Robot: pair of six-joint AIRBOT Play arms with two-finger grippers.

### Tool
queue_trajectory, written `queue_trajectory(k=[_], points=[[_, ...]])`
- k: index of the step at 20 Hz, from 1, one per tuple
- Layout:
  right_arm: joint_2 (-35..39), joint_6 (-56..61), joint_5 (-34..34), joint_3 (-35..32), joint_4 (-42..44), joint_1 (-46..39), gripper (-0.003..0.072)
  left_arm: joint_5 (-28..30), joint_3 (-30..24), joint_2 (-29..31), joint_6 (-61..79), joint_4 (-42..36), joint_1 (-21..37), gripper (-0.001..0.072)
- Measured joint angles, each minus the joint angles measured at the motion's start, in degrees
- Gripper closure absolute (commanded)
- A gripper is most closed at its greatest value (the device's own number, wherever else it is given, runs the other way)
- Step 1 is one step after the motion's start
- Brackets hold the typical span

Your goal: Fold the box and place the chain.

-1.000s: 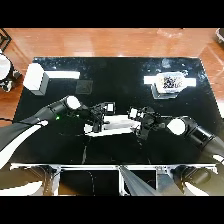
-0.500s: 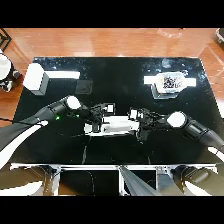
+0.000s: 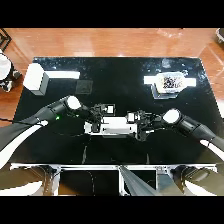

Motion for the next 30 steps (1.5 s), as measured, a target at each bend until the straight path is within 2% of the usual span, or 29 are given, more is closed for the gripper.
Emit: queue_trajectory(k=[7,28,29,30], points=[[-2.7,-4.7,-0.9,0.0,3.4,0.0,-0.0014,0.0,0.0,0.0,0.0,0.1,0.0,0.0689],[-5.0,-7.1,-2.0,0.0,4.2,0.0,-0.0013,0.0,0.0,0.0,-0.1,0.1,0.0,0.0688],[-5.1,-7.2,-2.0,0.0,4.4,0.0,0.0068,0.0,0.0,0.0,-0.1,0.1,0.0,0.0688],[-5.1,-7.2,-2.0,0.0,4.6,0.0,0.0181,0.0,0.0,0.0,-0.1,0.1,0.0,0.0688]])
